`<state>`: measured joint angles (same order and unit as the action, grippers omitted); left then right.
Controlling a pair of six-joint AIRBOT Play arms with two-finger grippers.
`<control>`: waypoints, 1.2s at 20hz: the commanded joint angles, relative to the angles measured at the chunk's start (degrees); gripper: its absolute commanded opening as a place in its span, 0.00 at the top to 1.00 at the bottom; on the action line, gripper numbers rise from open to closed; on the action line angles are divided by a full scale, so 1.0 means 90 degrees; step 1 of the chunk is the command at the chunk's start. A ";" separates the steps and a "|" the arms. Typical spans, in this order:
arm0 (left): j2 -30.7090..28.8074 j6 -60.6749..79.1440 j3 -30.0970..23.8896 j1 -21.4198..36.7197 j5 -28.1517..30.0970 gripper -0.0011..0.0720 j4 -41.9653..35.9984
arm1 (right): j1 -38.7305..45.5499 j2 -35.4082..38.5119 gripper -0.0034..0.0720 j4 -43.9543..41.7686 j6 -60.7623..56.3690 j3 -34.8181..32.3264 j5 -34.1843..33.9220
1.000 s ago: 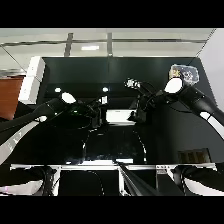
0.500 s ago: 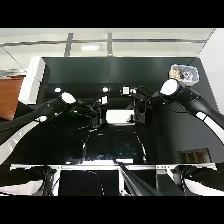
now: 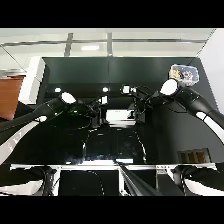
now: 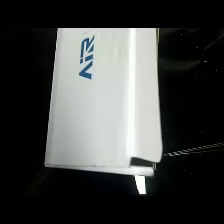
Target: Fold the box and place the chain.
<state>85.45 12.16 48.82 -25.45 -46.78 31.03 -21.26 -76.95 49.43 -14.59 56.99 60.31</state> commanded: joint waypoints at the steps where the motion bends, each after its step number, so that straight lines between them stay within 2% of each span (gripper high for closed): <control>1: -0.0005 0.0002 0.0002 -0.0002 0.0000 0.53 0.0002 | 0.0007 0.0002 0.41 -0.0005 -0.0168 0.0002 0.0238; 5: -0.0005 0.0002 0.0002 -0.0002 0.0000 0.53 0.0002 | 0.0007 0.0000 0.41 -0.0002 -0.0192 0.0000 0.0245; 6: -0.0005 0.0002 0.0002 -0.0002 0.0000 0.53 0.0002 | 0.0007 0.0000 0.60 -0.0005 -0.0192 0.0000 0.0245; 7: -0.0005 0.0002 0.0002 -0.0002 0.0000 0.53 0.0002 | 0.0007 0.0000 0.68 0.0000 -0.0192 0.0000 0.0245; 24: -0.0005 0.0002 0.0002 -0.0002 0.0000 0.53 0.0002 | 0.0007 0.0000 0.67 0.0027 -0.0211 -0.0005 0.0459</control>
